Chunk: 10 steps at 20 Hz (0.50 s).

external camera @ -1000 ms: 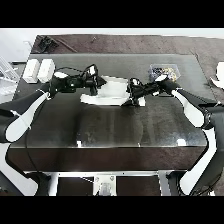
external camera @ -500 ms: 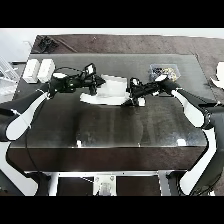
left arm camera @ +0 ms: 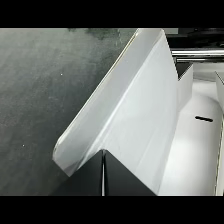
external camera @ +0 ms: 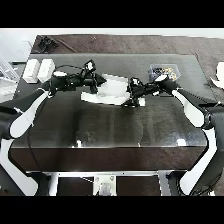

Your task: Fold the box and place the chain.

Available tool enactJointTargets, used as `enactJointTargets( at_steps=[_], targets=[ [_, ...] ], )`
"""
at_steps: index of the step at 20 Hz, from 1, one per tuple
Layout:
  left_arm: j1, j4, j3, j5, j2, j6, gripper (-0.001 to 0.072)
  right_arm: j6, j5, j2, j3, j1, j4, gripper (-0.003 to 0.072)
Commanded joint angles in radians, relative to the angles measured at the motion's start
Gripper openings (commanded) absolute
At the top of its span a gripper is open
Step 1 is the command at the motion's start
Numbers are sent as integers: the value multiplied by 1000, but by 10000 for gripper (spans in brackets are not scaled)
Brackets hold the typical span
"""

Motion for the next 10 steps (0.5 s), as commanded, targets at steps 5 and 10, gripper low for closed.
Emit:
enactJointTargets(
  at_steps=[5,10],
  targets=[
    [5,5,25,-33,-32,-65,17,-1,2,0,0,1,0,564],
    [33,-12,35,-101,-56,-128,17,-1,1,0,0,1,0,564]
  ],
)
